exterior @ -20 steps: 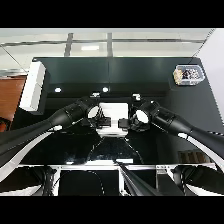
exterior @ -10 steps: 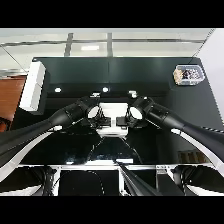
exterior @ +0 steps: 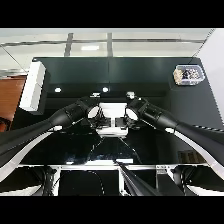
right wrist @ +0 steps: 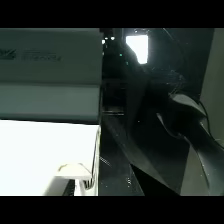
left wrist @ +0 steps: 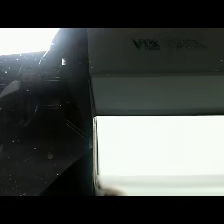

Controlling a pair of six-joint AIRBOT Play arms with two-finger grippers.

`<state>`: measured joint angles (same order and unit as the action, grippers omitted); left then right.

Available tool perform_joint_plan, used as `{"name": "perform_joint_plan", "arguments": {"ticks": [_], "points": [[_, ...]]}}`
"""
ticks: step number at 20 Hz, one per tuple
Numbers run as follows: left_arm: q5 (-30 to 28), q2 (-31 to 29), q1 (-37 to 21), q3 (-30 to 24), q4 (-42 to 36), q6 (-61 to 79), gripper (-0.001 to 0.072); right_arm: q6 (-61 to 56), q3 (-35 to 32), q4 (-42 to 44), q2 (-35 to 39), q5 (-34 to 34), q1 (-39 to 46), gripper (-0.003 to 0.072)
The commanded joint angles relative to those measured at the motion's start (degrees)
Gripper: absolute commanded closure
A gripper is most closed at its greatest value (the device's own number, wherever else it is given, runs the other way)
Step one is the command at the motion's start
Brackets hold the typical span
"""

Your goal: Fold the box and place the chain.

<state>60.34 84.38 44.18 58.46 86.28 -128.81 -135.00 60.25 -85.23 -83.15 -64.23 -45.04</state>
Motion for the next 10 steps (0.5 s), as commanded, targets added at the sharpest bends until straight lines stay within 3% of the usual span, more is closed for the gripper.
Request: {"name": "perform_joint_plan", "arguments": {"ticks": [1, 4, 5, 7, 8, 10], "points": [[-0.09, 0.02, -0.07, 0.07, 0.0, 0.0, 0.0682, -0.48, 0.07, -0.31, -0.74, -0.02, -0.09, 0.0372], [-0.09, 0.02, -0.07, 0.07, 0.0, 0.0, 0.0682, -1.33, 0.07, -0.28, -1.07, 0.2, -0.07, 0.0376], [-0.09, 0.02, -0.07, 0.07, 0.02, 0.0, 0.0682, -1.33, 0.07, -0.2, -1.07, 0.15, -0.07, 0.0466], [-0.09, 0.02, -0.09, 0.07, 0.02, 0.0, 0.0682, -1.33, 0.07, 0.72, -1.07, 0.22, -0.07, 0.0509], [-0.09, 0.02, -0.09, 0.07, 0.02, 0.0, 0.0682, -1.29, 0.07, 0.79, -1.07, 0.28, -0.09, 0.0671], [-0.09, 0.02, -0.09, 0.07, 0.02, 0.0, 0.0682, -1.29, 0.07, 0.81, -1.09, 0.33, -0.07, 0.0674]]}}
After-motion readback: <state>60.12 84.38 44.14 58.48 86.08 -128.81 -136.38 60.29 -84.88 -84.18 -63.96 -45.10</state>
